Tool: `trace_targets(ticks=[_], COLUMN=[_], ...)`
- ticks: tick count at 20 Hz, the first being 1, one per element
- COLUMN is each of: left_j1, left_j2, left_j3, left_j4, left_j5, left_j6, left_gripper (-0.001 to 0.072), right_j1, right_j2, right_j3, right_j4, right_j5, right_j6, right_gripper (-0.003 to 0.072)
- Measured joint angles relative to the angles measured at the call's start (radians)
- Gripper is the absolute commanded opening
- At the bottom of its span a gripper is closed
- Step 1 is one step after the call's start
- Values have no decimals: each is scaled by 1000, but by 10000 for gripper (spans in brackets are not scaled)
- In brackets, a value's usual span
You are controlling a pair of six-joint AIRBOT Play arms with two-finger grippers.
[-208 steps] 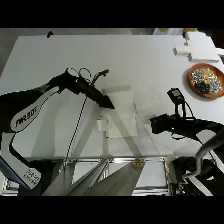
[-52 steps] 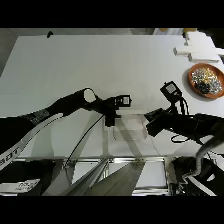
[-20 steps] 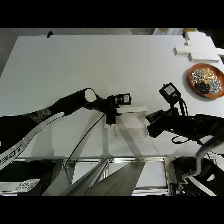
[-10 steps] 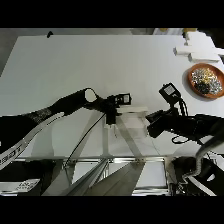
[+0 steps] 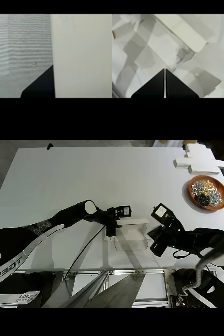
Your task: Fold the box and place the chain.
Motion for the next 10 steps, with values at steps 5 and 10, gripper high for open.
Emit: trace_targets(ticks=[5,10], left_j1=[0,0], left_j2=[0,0], left_j3=[0,0], left_j4=[0,0], left_j5=[0,0], left_j6=[0,0], left_gripper=[13,13], right_j1=[0,0], right_j2=[-5,-63], right_j3=[0,-13], right_j4=[-21,-29], right_j5=[166,273], right_j6=[-218,-359], right_gripper=[16,24])
